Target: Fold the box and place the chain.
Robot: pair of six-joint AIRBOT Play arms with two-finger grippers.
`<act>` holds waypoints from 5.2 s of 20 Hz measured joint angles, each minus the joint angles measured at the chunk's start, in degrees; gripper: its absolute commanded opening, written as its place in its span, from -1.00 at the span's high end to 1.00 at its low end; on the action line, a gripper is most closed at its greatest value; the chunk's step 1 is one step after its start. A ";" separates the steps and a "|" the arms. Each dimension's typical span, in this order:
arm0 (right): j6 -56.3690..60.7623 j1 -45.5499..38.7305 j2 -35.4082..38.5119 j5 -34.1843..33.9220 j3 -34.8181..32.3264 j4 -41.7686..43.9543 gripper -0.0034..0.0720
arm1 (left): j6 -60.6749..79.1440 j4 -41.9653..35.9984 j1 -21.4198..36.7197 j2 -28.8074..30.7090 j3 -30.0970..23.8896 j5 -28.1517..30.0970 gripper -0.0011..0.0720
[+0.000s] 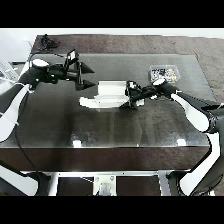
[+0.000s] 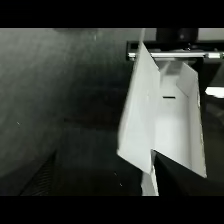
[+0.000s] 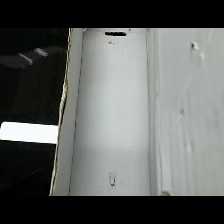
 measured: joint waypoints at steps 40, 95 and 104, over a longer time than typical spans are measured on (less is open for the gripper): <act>0.04 0.00 0.00 -0.07 0.00 0.20 -0.60 | -12.35 18.86 -7.85 -2.97 -5.79 7.54 0.01; -0.04 0.00 -0.02 -0.17 -0.02 0.24 -0.60 | -0.79 5.49 -5.18 -4.66 -5.81 10.10 0.93; 0.00 0.00 -0.02 -0.11 -0.02 0.20 -0.60 | -8.44 4.92 0.24 2.64 -6.01 4.26 0.94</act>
